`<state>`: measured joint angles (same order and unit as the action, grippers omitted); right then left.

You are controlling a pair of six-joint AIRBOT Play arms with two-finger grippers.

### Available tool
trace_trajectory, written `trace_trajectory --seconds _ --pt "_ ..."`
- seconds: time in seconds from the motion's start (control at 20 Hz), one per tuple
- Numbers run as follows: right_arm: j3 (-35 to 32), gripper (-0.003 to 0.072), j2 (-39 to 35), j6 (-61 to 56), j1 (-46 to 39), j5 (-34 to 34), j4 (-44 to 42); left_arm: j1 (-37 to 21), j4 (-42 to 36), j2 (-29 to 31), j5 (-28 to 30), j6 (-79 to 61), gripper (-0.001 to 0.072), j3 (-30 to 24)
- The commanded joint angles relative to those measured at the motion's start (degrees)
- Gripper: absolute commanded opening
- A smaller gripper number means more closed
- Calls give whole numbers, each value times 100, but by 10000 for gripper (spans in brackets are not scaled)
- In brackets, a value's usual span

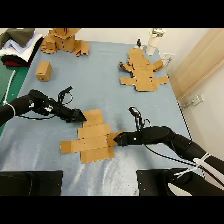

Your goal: Fold the box.

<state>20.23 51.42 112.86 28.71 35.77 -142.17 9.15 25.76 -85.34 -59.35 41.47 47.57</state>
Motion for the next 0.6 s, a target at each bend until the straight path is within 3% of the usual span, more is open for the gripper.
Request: trace_trajectory --seconds 0.0,0.15,0.2,0.25,0.3,0.4,0.45,0.55 --pt "-59 -2 -31 -92 282 -409 50 -4 -695 -334 -321 -658 467 -2" --pt "-59 -1 -28 -98 282 -417 76 -4 -732 -457 -616 -861 464 -2" --pt "-59 -1 -28 -98 282 -420 76 -4 -734 -474 -693 -925 440 -4" --pt "-59 -1 -28 -98 282 -420 76 -4 -734 -474 -728 -1010 334 -4" --pt "-59 -1 -28 -98 282 -420 76 -4 -739 -474 -765 -1088 299 -2" --pt "-59 -1 -31 -98 282 -417 79 -7 -732 -474 -890 -1237 288 -4" --pt "-59 -1 -31 -101 282 -424 79 -7 -730 -474 -925 -1244 220 -4" --pt "-59 -1 -31 -101 282 -424 79 -7 -730 -474 -970 -1325 219 -4"
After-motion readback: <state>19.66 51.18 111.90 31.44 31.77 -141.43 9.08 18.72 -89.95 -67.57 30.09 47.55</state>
